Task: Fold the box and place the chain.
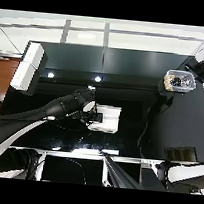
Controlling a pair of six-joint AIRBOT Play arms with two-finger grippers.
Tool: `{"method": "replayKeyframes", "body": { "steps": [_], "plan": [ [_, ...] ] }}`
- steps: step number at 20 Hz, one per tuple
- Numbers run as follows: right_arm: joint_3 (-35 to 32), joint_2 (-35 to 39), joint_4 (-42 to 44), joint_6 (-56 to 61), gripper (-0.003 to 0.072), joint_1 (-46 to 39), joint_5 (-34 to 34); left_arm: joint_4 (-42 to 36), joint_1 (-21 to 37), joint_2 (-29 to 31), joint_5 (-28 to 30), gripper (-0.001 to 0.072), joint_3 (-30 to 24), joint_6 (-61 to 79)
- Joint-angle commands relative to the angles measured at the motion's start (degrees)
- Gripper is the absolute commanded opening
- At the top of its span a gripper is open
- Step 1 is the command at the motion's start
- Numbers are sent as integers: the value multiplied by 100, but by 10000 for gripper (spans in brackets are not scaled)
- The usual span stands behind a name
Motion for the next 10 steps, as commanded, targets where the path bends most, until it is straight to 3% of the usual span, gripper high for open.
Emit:
{"method": "replayKeyframes", "body": {
  "steps": [1,10],
  "plan": [
    [828,-649,50,407,670,-116,909,9,2,0,-7,31,2,7],
    [831,-1047,-168,835,661,-144,861,9,4,0,-118,31,2,35]
  ]
}}
